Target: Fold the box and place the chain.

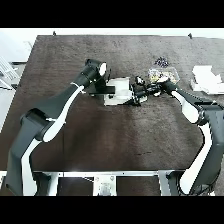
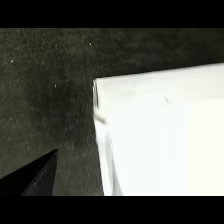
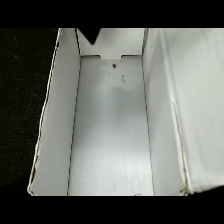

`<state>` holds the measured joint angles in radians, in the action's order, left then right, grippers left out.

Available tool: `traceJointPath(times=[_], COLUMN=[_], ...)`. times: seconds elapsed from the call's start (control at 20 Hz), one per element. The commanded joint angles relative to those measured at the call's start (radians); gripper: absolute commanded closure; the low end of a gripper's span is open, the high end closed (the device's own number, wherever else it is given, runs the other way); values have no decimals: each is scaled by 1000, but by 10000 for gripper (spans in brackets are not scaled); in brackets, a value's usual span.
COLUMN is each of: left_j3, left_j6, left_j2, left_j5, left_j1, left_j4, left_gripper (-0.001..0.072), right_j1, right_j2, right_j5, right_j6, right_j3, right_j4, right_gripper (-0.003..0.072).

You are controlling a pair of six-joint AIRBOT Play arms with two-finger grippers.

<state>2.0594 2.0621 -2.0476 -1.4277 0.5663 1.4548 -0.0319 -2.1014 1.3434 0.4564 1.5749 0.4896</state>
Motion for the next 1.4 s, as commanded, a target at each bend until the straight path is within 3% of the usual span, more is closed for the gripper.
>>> traceJointPath(times=[0.0, 0.3, 0.55, 0.7, 0.85, 1.0, 1.05, 1.1, 1.35], left_j3=[1, 0, -33, -119, -204, -333, -389, -450, -600], left_j6=[-81, -496, -1030, -1341, -1594, -1855, -1954, -2048, -2211], left_j2=[63, 171, 196, 196, 195, 195, 195, 195, 195], left_j5=[-54, -134, -71, -16, 44, 159, 191, 222, 340], left_j1=[-1, -11, -177, -251, -288, -338, -356, -372, -385], left_j4=[1, 32, -240, -378, -407, -606, -690, -766, -872], left_gripper=[80, 81, 81, 81, 81, 78, -11, -8, -9], right_j1=[0, 0, 0, 0, 0, 0, 0, 0, 0], right_j2=[0, 0, 0, 0, 0, 0, 0, 0, 0], right_j5=[1, 1, 1, 1, 1, 1, 1, 0, 1], right_j6=[0, 0, 0, 0, 0, 0, 0, 0, 0], right_j3=[0, 0, 0, 0, 0, 0, 0, 0, 0], right_j4=[0, 0, 0, 0, 0, 0, 0, 0, 0], right_gripper=[61, 61, 61, 61, 61, 61, 61, 61, 61])
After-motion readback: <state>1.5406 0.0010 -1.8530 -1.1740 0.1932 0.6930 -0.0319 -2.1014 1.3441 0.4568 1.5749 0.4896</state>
